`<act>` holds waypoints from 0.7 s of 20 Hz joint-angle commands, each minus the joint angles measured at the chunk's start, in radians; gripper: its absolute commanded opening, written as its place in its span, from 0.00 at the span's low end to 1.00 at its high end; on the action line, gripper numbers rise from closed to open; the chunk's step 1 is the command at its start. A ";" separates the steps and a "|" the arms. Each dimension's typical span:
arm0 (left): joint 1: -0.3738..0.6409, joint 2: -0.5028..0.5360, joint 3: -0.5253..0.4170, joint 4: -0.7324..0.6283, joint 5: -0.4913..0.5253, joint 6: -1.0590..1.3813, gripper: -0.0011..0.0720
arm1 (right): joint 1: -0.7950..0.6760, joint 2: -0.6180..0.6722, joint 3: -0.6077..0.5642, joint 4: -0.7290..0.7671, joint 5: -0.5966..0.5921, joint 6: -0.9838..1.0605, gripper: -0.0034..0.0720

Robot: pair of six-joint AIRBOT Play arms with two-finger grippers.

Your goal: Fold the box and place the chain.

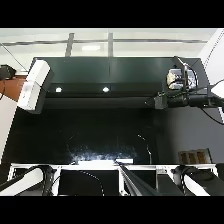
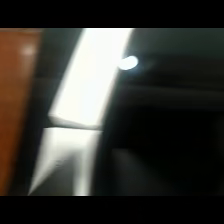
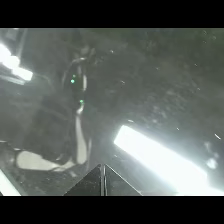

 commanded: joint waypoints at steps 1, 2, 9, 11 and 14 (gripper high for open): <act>-0.098 0.123 0.008 -0.035 -0.190 -0.099 0.05 | -0.012 0.094 0.019 -0.359 -0.053 0.314 0.08; -0.149 0.152 0.005 0.030 -0.219 -0.161 0.05 | -0.019 0.151 0.026 -0.528 -0.077 0.423 0.08; -0.558 0.536 -0.474 0.177 0.055 -0.434 0.05 | -0.025 0.373 -0.117 -0.801 -0.243 0.603 0.08; -0.639 0.604 -0.597 0.352 0.089 -0.650 0.05 | -0.025 0.373 -0.259 -0.790 -0.425 0.605 0.08; -0.668 0.635 -0.619 0.470 0.014 -0.729 0.05 | -0.026 0.373 -0.367 -0.791 -0.612 0.607 0.08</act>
